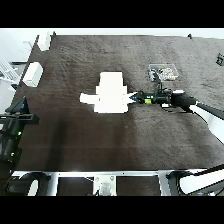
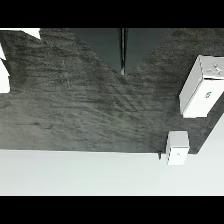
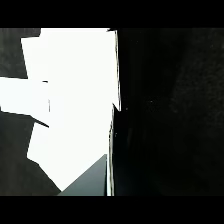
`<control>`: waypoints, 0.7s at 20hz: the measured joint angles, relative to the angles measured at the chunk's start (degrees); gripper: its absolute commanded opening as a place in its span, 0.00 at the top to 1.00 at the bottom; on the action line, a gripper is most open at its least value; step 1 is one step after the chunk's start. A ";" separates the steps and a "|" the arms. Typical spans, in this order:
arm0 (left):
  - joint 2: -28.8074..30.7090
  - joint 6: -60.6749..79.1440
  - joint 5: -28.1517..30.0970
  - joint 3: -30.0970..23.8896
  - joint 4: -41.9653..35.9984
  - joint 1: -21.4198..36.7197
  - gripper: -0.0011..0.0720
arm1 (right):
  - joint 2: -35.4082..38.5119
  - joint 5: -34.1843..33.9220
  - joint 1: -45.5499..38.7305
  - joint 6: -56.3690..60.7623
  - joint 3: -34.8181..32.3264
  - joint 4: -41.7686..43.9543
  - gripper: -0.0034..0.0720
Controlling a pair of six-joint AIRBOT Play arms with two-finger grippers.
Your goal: Fold the box and place the chain.
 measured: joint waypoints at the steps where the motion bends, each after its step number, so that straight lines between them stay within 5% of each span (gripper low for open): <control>1: 0.00 0.00 0.11 0.00 0.00 0.00 0.95 | 0.00 -0.17 0.09 0.11 0.07 -0.28 0.95; 2: 0.00 0.00 0.13 0.00 0.00 0.00 0.94 | 0.00 -0.35 0.15 0.15 0.13 -0.52 0.95; 3: 0.00 -0.04 0.07 0.00 -0.02 0.00 0.50 | 0.00 -0.48 0.22 0.26 0.17 -0.81 0.95; 4: -0.02 -0.20 -0.42 0.00 -0.04 0.02 0.16 | 0.00 -0.52 0.22 0.28 0.24 -1.03 0.95; 6: -0.61 -0.79 -3.34 0.00 -0.17 0.00 0.31 | 0.00 -0.68 0.22 0.35 0.37 -1.66 0.95; 10: -6.14 -1.25 -9.01 0.94 -0.22 0.00 0.30 | 0.00 -0.76 0.26 0.39 0.57 -2.45 0.95; 14: -19.39 -1.44 -15.58 6.73 -0.26 0.00 0.30 | 0.00 -0.81 0.26 0.28 0.63 -2.69 0.95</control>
